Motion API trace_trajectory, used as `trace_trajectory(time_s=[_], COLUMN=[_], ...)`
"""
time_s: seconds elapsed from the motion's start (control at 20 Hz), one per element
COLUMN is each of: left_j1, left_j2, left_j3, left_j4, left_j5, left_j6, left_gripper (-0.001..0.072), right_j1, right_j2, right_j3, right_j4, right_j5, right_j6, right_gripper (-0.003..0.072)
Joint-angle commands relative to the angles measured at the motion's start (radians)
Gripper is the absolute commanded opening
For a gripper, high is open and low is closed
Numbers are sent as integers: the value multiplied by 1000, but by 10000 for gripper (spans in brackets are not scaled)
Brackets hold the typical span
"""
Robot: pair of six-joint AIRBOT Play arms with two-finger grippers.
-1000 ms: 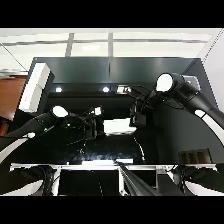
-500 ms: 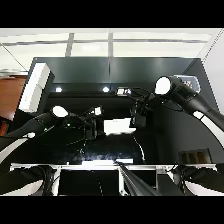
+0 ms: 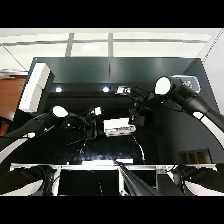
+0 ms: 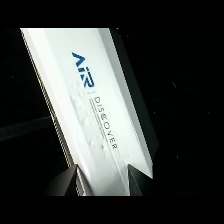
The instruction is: Fold the box and place the chain.
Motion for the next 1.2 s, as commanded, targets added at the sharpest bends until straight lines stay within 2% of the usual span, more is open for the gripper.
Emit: trace_trajectory(time_s=[0.0, 0.25, 0.35, 1.15], left_j1=[-1, -1, -1, -1], left_j2=[-1, -1, -1, -1], left_j3=[1, 1, 1, 1], left_j4=[1, 0, 0, 0], left_j5=[0, 0, 0, 0], left_j6=[1, 1, 1, 1], left_gripper=[360, 360, 360, 360], right_j1=[11, 26, 25, 46], right_j2=[3, 5, 5, 5], right_j3=[1, 1, 1, 1], right_j4=[47, 31, 18, -31], right_j5=[0, 2, 13, -8], right_j6=[0, 0, 0, 0], right_gripper=[362, 360, 245, 243])
